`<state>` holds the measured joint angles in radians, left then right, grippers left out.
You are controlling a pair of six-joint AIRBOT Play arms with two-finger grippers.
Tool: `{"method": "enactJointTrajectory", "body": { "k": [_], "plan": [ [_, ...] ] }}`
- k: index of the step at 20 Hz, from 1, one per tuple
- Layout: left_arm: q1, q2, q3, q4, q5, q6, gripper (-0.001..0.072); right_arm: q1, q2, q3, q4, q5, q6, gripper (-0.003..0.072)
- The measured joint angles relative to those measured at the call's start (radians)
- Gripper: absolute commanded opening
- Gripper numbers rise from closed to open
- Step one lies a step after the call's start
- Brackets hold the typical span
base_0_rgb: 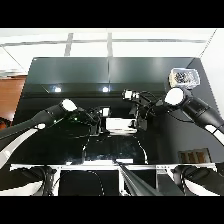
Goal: Fold the box and place the chain.
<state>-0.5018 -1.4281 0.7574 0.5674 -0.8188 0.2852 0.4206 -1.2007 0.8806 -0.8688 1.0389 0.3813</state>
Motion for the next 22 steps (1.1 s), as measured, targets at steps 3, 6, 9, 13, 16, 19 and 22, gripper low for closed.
{"method": "enactJointTrajectory", "body": {
  "k": [3,6,9,13,16,19,22],
  "plan": [
    [0.0,0.0,0.0,0.0,0.001,0.0,0.0441,0.001,-0.005,-0.01,0.015,0.0,-0.015,0.0288],
    [0.0,0.0,0.0,0.0,0.001,0.0,0.0441,0.001,-0.007,-0.023,0.024,0.002,-0.021,0.0246],
    [0.0,0.0,0.0,0.0,0.001,0.0,0.0441,0.001,-0.008,-0.032,0.024,0.003,-0.026,0.0246],
    [0.0,0.0,0.0,0.0,0.001,0.0,0.0441,0.001,-0.008,-0.036,0.024,0.005,-0.026,0.0247],
    [0.0,0.0,0.0,0.0,0.0,0.0,0.0441,0.001,-0.008,-0.039,0.019,0.013,-0.027,0.0279],
    [0.0,0.0,0.0,0.0,0.0,0.0,0.0441,0.001,-0.01,-0.04,0.0,0.028,-0.026,0.0313],
    [0.0,0.0,0.0,0.0,0.0,0.0,0.0441,0.001,-0.01,-0.04,-0.002,0.028,-0.026,0.0314]
  ]
}}
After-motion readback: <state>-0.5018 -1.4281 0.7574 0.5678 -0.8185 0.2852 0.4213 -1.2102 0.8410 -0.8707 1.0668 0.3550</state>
